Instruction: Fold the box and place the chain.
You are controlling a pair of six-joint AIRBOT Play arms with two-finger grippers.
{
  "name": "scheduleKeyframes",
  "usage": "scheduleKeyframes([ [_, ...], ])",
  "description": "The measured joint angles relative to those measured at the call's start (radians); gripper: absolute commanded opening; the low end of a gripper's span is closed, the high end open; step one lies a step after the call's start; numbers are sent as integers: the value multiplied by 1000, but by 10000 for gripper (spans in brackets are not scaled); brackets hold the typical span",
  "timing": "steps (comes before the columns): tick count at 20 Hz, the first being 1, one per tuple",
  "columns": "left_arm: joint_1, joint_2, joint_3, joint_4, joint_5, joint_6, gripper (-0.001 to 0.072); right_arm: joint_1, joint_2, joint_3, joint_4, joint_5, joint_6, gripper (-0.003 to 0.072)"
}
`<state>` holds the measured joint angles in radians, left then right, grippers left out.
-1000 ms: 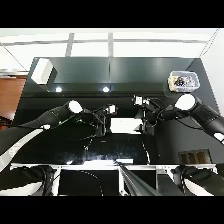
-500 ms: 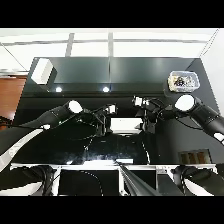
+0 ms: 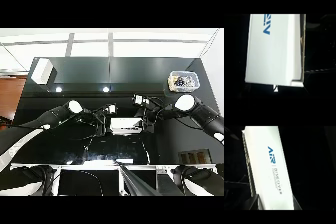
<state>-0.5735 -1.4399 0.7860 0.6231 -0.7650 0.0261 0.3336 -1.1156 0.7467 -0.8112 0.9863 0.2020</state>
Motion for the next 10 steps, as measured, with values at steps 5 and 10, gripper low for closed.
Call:
scheduleKeyframes([
  [5,0,0,0,0,1,0,358,0,0,-19,6,8,5,418],
  [10,0,0,0,0,2,1,358,0,1,-35,10,4,6,418],
])
